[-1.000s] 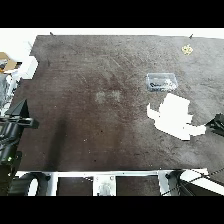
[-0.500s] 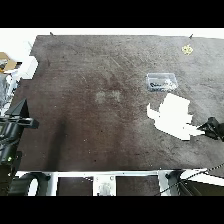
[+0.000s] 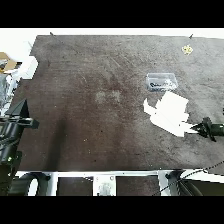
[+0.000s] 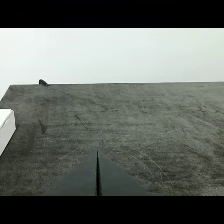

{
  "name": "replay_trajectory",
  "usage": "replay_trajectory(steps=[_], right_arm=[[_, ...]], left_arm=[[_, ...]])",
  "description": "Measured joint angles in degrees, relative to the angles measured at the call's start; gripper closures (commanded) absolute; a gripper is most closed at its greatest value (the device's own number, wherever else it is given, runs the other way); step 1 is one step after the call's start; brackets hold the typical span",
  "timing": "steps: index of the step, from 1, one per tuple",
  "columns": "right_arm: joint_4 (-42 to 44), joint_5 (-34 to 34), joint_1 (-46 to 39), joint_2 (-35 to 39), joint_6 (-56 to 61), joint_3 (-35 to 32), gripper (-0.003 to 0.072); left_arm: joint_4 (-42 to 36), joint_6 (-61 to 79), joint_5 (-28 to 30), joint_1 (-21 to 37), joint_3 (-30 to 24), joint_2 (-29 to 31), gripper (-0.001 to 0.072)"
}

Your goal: Fold the box and place the chain.

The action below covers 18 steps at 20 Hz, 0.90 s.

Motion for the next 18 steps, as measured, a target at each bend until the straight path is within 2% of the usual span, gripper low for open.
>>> replay_trajectory(steps=[5, 9, 14, 18], right_arm=[[3.1, 6.8, -3.8, 1.6, -2.5, -0.2, 0.0687], [4.2, 13.9, -2.6, 4.0, -3.9, -0.2, 0.0686], [8.2, 18.8, 7.0, 5.1, -4.7, -4.3, 0.0687], [21.7, 13.5, 18.2, 5.7, -7.9, -12.1, 0.0686]], left_arm=[[0.0, 0.0, 0.0, 0.0, 0.0, 0.0, 0.0698], [0.0, 0.0, 0.0, 0.0, 0.0, 0.0, 0.0698], [0.0, 0.0, 0.0, 0.0, 0.0, 0.0, 0.0698], [0.0, 0.0, 0.0, 0.0, 0.0, 0.0, 0.0697]])
